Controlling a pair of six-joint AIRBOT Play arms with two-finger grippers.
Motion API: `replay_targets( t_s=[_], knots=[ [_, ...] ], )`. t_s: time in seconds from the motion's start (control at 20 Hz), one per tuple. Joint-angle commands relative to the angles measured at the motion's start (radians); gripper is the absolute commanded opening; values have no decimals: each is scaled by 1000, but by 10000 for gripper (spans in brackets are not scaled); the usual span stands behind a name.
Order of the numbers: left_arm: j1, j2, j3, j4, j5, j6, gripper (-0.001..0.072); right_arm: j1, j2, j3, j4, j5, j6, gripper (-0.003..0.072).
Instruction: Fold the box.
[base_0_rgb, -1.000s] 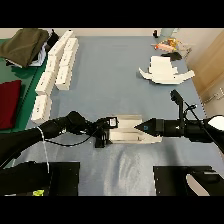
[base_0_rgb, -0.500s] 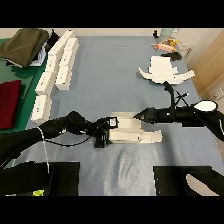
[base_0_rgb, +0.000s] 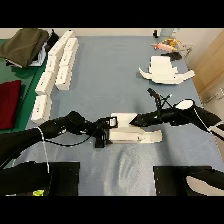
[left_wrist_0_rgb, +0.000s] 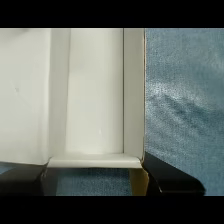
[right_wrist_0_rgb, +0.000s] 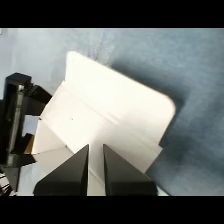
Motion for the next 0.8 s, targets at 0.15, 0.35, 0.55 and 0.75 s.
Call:
replay_targets(
  t_s=[0.15, 0.35, 0.55, 0.75],
  knots=[
    [0, 0, 0, 1, 1, 0, 509, 8, -27, 3, -47, -39, -19, 151],
    [0, 0, 0, 0, 0, 0, 509, 8, -18, 32, 37, 36, -63, 151],
    [0, 0, 0, 0, 0, 0, 509, 8, 24, 41, -14, -14, -58, 151],
    [0, 0, 0, 0, 0, 0, 509, 11, -2, 41, -50, -48, -50, 151]
  ],
)
